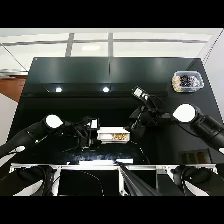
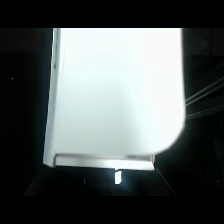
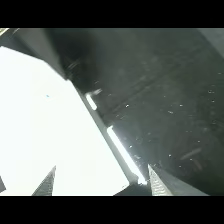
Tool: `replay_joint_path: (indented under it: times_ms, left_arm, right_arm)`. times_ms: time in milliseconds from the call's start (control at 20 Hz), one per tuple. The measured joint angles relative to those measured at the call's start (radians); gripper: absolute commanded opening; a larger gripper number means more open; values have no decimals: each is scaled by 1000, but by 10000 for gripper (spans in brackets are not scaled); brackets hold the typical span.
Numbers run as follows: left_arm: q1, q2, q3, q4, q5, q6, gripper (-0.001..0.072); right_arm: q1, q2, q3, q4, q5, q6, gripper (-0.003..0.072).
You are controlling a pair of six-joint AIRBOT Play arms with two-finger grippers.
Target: Fold the box and place the chain.
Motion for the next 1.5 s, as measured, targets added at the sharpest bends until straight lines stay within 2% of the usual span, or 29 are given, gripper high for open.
replay_joint_path:
  times_ms: [200,350,1000,1100,1250,1350,1500]
  left_arm:
    - [0,0,0,0,0,-3,399]
    - [0,0,0,0,0,-4,399]
    - [0,0,0,0,1,-7,399]
    - [0,0,0,0,2,-7,399]
    - [0,0,0,-1,7,-7,399]
    - [0,0,0,-1,5,-7,399]
    - [0,0,0,-1,1,-7,399]
  right_arm:
    - [29,-2,20,-61,81,-21,718]
    - [71,-2,21,-101,95,-55,718]
    - [137,-61,22,-152,27,-101,715]
    - [138,-69,22,-153,-4,-102,424]
    - [138,-74,22,-148,-25,-102,422]
    - [138,-76,22,-146,-32,-101,253]
    - [138,-77,22,-143,-34,-86,254]
